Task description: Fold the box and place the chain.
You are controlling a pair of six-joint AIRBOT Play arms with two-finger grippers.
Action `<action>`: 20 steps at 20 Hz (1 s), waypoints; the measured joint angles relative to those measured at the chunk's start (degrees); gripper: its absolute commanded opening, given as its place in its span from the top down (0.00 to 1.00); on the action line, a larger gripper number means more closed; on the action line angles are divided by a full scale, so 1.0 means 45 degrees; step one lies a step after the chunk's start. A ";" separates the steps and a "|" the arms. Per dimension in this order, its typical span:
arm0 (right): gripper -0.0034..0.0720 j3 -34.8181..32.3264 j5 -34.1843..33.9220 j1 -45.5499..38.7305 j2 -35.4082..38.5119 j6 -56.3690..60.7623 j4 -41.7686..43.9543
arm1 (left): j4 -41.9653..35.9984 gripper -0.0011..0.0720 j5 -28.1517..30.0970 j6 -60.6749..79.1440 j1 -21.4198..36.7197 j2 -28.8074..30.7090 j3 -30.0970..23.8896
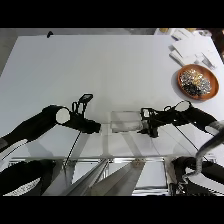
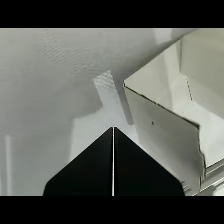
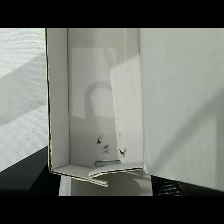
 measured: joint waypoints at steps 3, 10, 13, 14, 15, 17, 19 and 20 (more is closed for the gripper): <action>0.42 0.0000 0.0000 0.0000 0.0000 0.0000 -0.0005 | -0.0743 0.97 0.0267 -0.0083 -0.0049 -0.0525 -0.0005; 0.42 0.0000 0.0000 0.0000 0.0000 -0.0005 -0.0005 | -0.1583 0.96 0.0724 -0.0175 -0.0112 -0.0748 0.0053; 0.42 0.0000 0.0000 0.0000 0.0000 -0.0005 -0.0005 | -0.1758 0.65 0.0855 -0.0160 -0.0330 -0.0510 0.0296; 0.42 0.0000 0.0000 0.0000 0.0000 0.0000 -0.0005 | -0.1797 0.65 0.0899 -0.0107 -0.0447 -0.0413 0.0408; 0.42 0.0000 0.0000 0.0000 0.0000 -0.0005 -0.0005 | -0.1807 0.65 0.0913 -0.0068 -0.0568 -0.0330 0.0510; 0.42 0.0000 0.0000 0.0000 0.0000 -0.0005 -0.0005 | -0.1821 0.65 0.1010 -0.0019 -0.0801 -0.0214 0.0719; 0.42 0.0000 0.0000 0.0000 0.0000 -0.0005 -0.0005 | -0.1831 0.65 0.1146 0.0024 -0.0952 -0.0155 0.0869; 0.42 0.0000 0.0000 0.0000 0.0000 -0.0005 -0.0005 | -0.1836 0.65 0.1166 0.0024 -0.0996 -0.0136 0.0928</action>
